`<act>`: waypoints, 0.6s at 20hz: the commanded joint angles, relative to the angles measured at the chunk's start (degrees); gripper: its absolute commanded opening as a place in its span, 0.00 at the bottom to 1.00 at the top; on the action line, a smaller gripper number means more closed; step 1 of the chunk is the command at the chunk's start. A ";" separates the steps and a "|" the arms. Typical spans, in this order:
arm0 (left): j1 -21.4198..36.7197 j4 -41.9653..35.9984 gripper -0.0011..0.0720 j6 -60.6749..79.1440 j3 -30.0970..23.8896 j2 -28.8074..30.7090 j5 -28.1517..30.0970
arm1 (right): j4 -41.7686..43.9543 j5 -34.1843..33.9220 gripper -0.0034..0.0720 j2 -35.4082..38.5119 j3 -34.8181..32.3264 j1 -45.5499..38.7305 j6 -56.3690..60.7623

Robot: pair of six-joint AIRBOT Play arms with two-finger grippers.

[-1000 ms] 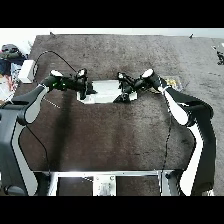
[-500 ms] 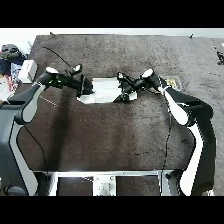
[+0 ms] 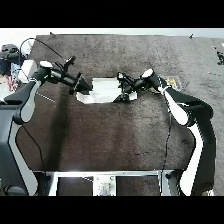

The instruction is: Fold the box and place the chain.

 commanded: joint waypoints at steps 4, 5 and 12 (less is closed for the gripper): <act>-2.95 -0.68 0.03 -2.54 0.26 0.04 9.11 | 0.00 0.07 0.64 0.04 -0.02 -0.02 0.00; -2.95 -1.42 0.03 -2.49 0.26 0.04 10.84 | 0.00 0.07 0.64 0.04 -0.02 -0.02 0.00; -2.95 -5.40 0.03 -2.51 0.26 0.04 21.44 | 0.00 0.07 0.64 0.04 -0.02 -0.02 0.00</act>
